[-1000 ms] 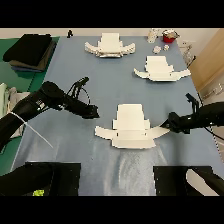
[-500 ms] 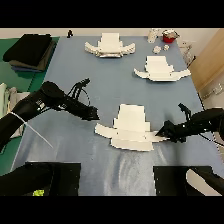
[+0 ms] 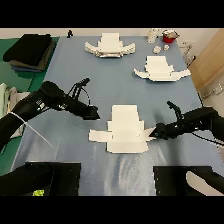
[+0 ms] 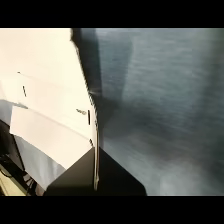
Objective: Fold the box.
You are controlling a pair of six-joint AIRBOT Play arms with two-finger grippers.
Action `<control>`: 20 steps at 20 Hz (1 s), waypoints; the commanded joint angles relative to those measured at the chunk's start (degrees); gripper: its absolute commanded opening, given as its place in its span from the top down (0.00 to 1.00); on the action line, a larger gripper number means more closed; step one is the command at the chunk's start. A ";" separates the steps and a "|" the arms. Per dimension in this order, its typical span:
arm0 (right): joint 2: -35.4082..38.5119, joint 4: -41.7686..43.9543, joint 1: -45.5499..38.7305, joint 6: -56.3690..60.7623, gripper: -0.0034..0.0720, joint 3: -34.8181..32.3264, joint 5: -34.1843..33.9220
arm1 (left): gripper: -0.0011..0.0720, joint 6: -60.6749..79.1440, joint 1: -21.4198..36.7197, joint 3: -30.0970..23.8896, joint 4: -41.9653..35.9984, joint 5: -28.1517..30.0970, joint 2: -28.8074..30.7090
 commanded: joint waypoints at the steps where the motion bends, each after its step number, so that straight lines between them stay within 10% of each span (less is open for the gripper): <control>1: 2.36 2.47 8.59 -4.52 0.95 0.04 7.76 | 0.96 -0.68 0.76 0.48 -0.44 -0.02 0.00; 3: 5.86 1.81 11.69 -4.50 0.95 -0.13 11.67 | 0.88 -0.70 2.19 1.11 -0.50 -1.22 0.00; 4: 7.54 1.62 12.28 -4.50 0.95 -0.31 12.15 | 0.41 -1.11 3.23 1.38 -0.52 -2.25 0.00; 5: 9.40 1.42 12.44 -4.46 0.95 -0.92 11.98 | 0.28 -1.51 4.31 1.44 -0.96 -3.08 0.00; 7: 12.85 1.44 12.87 -4.13 0.95 -3.96 11.98 | 0.50 -0.17 6.10 1.36 -1.27 -4.81 -0.02; 20: 15.69 1.42 14.91 -3.52 0.95 -8.09 12.72 | 0.50 20.90 6.43 3.13 -17.31 -5.20 -18.62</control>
